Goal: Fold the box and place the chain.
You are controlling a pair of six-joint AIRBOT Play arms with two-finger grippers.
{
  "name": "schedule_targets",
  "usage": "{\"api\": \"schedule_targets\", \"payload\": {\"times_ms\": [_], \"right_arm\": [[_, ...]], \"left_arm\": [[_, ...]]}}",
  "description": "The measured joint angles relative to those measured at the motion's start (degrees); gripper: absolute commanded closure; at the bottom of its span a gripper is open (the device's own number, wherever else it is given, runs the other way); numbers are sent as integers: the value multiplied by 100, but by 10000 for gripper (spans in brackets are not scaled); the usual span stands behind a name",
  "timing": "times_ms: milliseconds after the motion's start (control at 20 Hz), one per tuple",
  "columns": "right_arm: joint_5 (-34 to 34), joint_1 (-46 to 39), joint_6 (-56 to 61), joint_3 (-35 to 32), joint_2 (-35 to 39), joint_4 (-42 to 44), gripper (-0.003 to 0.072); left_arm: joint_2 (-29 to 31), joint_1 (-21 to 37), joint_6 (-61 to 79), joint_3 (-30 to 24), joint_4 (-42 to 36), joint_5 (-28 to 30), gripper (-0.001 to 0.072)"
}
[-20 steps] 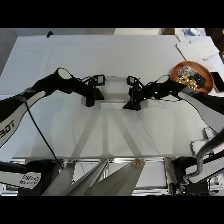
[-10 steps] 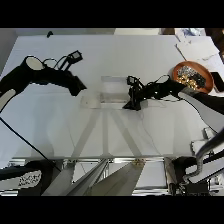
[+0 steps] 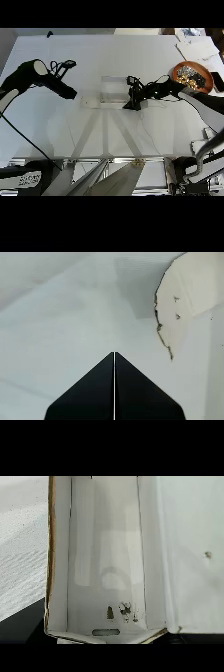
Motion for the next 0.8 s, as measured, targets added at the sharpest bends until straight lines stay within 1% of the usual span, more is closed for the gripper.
{"api": "schedule_targets", "payload": {"times_ms": [100, 300, 550, 800], "right_arm": [[0, -2, 0, 0, 0, 0, 284], [2, 0, -2, 0, 0, 0, 284], [0, 0, -2, 0, 0, -2, 284], [2, 0, -2, 0, 0, 0, 284]], "left_arm": [[-131, -140, -149, -2, -74, -57, 708], [-282, -317, -289, -4, -509, 63, 709], [-332, -409, -275, -4, -1250, 4, 707], [-343, -549, -223, -4, -1611, 116, 705]]}}
